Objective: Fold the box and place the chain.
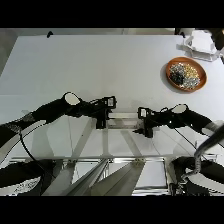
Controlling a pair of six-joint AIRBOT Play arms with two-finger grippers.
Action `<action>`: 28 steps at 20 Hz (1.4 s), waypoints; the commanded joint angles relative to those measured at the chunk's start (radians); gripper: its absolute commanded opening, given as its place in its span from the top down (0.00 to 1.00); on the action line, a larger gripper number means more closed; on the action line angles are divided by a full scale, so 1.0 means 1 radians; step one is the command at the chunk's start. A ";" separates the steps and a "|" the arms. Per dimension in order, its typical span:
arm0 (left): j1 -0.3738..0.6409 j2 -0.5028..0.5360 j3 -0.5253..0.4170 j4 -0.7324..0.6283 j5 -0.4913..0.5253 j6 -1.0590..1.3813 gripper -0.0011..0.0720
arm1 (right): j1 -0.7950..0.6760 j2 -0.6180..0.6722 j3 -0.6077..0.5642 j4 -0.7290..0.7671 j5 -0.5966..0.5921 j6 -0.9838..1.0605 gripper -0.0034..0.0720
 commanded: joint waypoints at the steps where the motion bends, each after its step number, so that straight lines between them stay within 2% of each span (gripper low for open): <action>1: 0.000 0.000 0.000 0.000 0.000 0.000 0.97 | 0.000 -0.006 0.000 0.002 -0.015 -0.008 0.24; 4: 0.000 0.000 0.000 0.000 0.000 0.000 0.97 | 0.000 -0.009 0.000 0.000 -0.018 -0.008 0.28; 5: 0.000 0.000 0.000 0.000 0.000 0.000 0.97 | 0.000 -0.009 0.000 -0.003 -0.018 -0.008 0.34; 9: 0.000 0.000 0.000 0.000 0.000 0.000 0.97 | 0.000 -0.009 0.000 -0.037 -0.024 -0.007 0.42; 28: 0.000 0.000 0.000 0.000 0.000 0.000 0.97 | 0.000 -0.008 0.000 -0.048 -0.017 -0.007 0.42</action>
